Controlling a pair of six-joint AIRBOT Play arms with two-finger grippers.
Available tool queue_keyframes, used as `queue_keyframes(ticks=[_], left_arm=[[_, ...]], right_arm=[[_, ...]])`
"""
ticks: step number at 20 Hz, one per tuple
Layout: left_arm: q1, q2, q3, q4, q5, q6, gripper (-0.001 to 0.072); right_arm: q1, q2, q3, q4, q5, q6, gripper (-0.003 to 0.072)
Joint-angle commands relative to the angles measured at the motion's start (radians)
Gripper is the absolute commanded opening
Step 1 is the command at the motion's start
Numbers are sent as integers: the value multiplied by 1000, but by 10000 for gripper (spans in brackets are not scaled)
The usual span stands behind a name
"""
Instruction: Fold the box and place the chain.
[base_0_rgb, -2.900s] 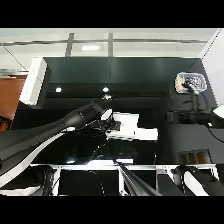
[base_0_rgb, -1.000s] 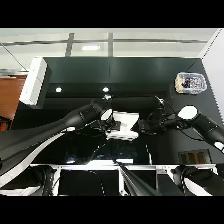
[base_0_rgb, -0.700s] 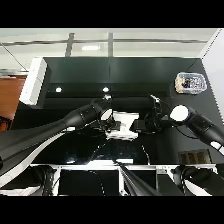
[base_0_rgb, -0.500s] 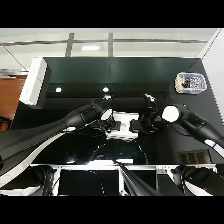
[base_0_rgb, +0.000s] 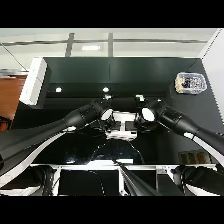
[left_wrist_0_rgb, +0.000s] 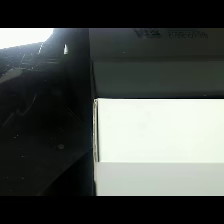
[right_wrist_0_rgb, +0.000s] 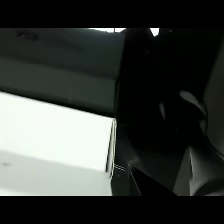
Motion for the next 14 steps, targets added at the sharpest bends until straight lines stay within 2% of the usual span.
queue_keyframes(ticks=[1, 5, 6, 7, 8, 11, 12, 13, 14], left_arm=[[1, -1, 0, 0, -6, 1, 28], [1, -1, 0, 0, -5, 0, 28], [1, -1, 0, 0, -5, 0, 28], [1, -1, 0, 0, -6, 0, 28], [1, -1, 0, 0, -6, 1, 28], [1, -1, 0, 0, -5, 0, 28], [1, -1, 0, 0, -5, 0, 28], [1, -1, 0, 0, -5, 0, 28], [1, -1, 0, 0, -5, 0, 28]], right_arm=[[19, -23, 19, -45, 18, 105, 332], [19, -38, 19, -24, 14, 144, 331], [19, -42, 18, -12, 8, 145, 285], [19, -43, 18, -5, -5, 145, 195], [19, -44, 18, -2, -10, 153, 138], [19, -51, 18, -3, -10, 167, 134], [19, -56, 18, -1, -8, 166, 99], [20, -59, 18, -1, -8, 162, 14], [19, -61, 17, 1, -8, 161, 13]])
